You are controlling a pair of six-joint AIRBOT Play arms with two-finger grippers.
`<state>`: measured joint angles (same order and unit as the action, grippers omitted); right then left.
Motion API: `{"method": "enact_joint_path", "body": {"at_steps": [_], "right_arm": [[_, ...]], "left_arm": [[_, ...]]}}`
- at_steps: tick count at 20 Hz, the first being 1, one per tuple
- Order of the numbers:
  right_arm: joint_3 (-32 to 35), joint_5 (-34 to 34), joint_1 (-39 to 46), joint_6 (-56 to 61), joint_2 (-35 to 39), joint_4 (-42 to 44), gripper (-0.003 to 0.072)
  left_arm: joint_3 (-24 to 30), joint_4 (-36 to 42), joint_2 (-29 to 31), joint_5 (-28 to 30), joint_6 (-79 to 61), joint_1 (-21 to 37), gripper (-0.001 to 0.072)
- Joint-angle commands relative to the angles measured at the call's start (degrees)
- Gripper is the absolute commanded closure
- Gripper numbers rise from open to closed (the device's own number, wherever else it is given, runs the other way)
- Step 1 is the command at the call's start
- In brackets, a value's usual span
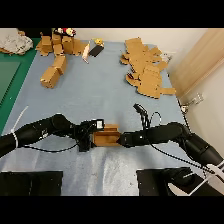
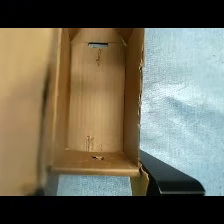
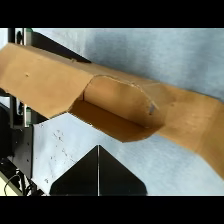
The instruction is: Fold the box.
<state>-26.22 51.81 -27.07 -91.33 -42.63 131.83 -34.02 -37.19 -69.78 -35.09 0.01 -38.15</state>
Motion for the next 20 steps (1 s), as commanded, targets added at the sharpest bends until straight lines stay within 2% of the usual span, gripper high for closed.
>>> {"method": "enact_joint_path", "body": {"at_steps": [1,9,15,20], "right_arm": [[-1.46,-1.99,-0.92,-1.11,-1.27,1.53,0.068],[-5.73,-10.1,-0.92,-3.89,-3.93,1.55,0.068],[-7.43,-17.77,-0.9,-8.74,-14.6,1.7,0.068],[-8.11,-16.46,-0.92,-11.13,-22.6,1.64,0.068]], "left_arm": [[0.09,0.09,-0.96,-0.04,0.0,-0.09,0.0248],[0.09,0.11,-0.96,-0.07,-0.2,-0.09,0.0249],[0.09,0.09,-0.96,-0.07,-0.2,-0.09,0.0249],[0.09,0.11,-0.94,-0.02,-0.17,-0.09,0.0249]]}}
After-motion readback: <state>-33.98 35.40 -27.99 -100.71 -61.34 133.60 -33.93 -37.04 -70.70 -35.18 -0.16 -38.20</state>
